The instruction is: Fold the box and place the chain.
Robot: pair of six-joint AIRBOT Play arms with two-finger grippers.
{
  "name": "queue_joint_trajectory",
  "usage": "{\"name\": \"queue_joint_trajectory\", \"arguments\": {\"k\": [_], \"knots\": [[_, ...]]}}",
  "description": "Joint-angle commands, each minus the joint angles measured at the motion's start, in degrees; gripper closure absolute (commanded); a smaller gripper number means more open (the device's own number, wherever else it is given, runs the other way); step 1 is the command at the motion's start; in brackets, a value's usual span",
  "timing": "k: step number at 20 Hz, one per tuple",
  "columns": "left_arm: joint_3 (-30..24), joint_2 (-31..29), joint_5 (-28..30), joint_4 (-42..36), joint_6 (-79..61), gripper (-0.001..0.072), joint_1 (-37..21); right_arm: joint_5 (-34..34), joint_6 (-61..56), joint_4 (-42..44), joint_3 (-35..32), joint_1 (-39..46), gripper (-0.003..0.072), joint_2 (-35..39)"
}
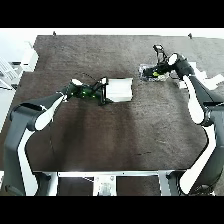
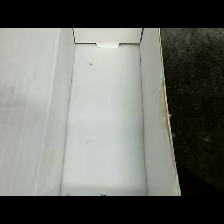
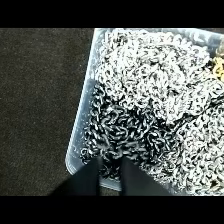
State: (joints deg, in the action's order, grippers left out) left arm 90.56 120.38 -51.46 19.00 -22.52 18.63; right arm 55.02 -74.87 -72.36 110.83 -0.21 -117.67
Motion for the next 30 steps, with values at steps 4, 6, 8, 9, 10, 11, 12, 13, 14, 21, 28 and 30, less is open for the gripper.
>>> {"name": "queue_joint_trajectory", "arguments": {"k": [4,6,8,9,10,11,12,13,14,21,28,30], "knots": [[0.0,0.0,0.7,0.0,0.0,0.0382,0.0,2.9,1.6,0.2,3.6,0.0,0.0674,-0.1],[0.0,0.0,0.6,0.0,0.0,0.0382,0.0,3.8,1.3,0.1,4.5,0.0,0.0675,2.3],[0.0,0.0,0.7,0.0,0.0,0.0382,0.0,4.9,-0.1,-0.9,4.5,0.0,0.0675,5.7],[0.0,0.0,0.7,0.0,0.0,0.0382,0.0,6.2,-0.1,-1.5,4.5,0.0,0.0675,7.5],[0.0,0.0,0.7,0.0,0.0,0.0382,0.0,7.1,-0.2,-2.0,4.5,0.0,0.0676,9.1],[0.0,0.0,0.7,0.0,0.0,0.0382,0.0,7.2,-0.1,-2.0,4.5,-0.1,0.0676,10.7],[0.0,0.0,0.7,0.0,0.0,0.0382,0.0,7.2,-0.1,-2.1,4.5,-0.1,0.0676,12.2],[0.0,0.0,0.7,0.0,0.0,0.0382,0.0,7.0,-0.1,-2.2,4.5,-0.1,0.0676,13.9],[0.0,0.0,0.7,0.0,0.0,0.0382,0.0,6.8,-0.1,-2.2,4.5,-0.1,0.0675,15.5],[0.0,0.0,0.8,0.0,0.0,0.0382,0.0,7.0,0.6,-2.3,4.5,-1.7,0.0677,28.4],[0.0,0.0,1.0,0.0,0.0,0.0382,0.0,11.0,1.1,-2.3,4.5,-6.9,0.0676,40.6],[0.0,0.0,1.0,0.0,0.0,0.0382,0.0,14.1,1.9,-2.4,4.4,-9.2,0.0676,43.2]]}}
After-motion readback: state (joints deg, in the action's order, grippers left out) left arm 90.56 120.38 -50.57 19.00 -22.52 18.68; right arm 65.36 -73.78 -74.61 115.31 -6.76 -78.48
